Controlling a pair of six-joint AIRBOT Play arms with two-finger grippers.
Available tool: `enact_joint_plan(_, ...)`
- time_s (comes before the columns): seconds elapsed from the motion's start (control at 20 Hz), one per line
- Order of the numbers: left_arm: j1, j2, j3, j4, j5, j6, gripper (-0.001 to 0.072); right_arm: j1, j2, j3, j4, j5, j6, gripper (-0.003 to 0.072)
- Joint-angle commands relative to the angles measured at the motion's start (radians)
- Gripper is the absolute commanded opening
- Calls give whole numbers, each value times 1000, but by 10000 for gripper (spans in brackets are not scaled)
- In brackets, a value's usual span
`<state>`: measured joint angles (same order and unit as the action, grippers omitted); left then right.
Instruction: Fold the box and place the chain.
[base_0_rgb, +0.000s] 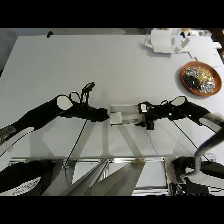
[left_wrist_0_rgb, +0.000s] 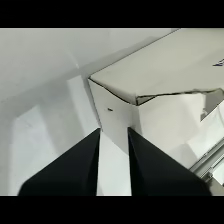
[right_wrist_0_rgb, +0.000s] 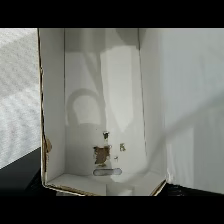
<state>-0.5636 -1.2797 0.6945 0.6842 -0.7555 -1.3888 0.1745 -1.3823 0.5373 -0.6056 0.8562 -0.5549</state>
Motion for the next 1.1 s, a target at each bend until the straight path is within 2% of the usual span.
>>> enact_joint_plan(0.0, -19, 10, 2, 5, 26, -3, 229, 0, 0, 0, 0, 0, 0, 411)
enact_joint_plan(0.45, -29, 35, 6, 35, 23, -9, 231, 0, 0, 0, 0, 0, 0, 411)
enact_joint_plan(0.5, -32, 35, 6, 35, 14, -9, 243, 0, 0, 0, 0, 0, 0, 411)
enact_joint_plan(0.55, -36, 35, 6, 35, 8, -13, 296, 0, 0, 0, 0, 0, 0, 411)
enact_joint_plan(0.8, -46, 35, 6, 39, 8, -33, 297, 0, 0, 0, 0, 0, 0, 411)
enact_joint_plan(0.85, -53, 35, 6, 43, 10, -53, 322, 0, 0, 0, 0, 0, 0, 411)
enact_joint_plan(0.95, -69, 34, 21, 104, 13, -121, 392, 0, 0, 0, 0, 0, 0, 411)
enact_joint_plan(1.05, -93, 27, 50, 200, 18, -242, 392, 0, 0, 0, 0, 0, 0, 411)
